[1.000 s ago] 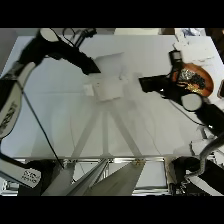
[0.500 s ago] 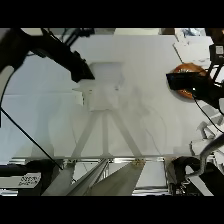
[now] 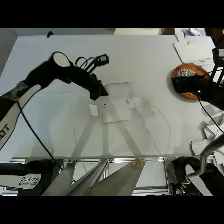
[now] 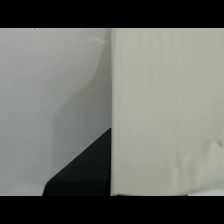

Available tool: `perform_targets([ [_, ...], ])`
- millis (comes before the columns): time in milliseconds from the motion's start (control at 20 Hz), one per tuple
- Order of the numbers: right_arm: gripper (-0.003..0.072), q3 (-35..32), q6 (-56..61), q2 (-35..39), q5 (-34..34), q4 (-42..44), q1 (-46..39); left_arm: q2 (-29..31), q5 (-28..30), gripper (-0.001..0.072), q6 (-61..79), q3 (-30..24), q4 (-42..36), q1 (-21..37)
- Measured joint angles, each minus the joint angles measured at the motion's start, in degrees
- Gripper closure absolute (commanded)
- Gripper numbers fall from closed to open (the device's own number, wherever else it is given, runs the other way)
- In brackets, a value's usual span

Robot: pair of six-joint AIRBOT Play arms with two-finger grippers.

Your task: Fold the box and place the chain.

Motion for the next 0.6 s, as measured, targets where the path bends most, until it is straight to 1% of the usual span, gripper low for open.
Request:
perform_targets([
  [200,0.0155,0.0,0.0,-0.1,0.1,-0.2,-0.1,-3.6,3.0,0.071,3.0,-1.0,-1.4,-0.1],
  [600,0.0156,0.0,0.0,-0.1,0.2,-0.3,-0.1,-5.0,4.8,0.0708,14.1,-1.5,-3.5,-0.3],
])
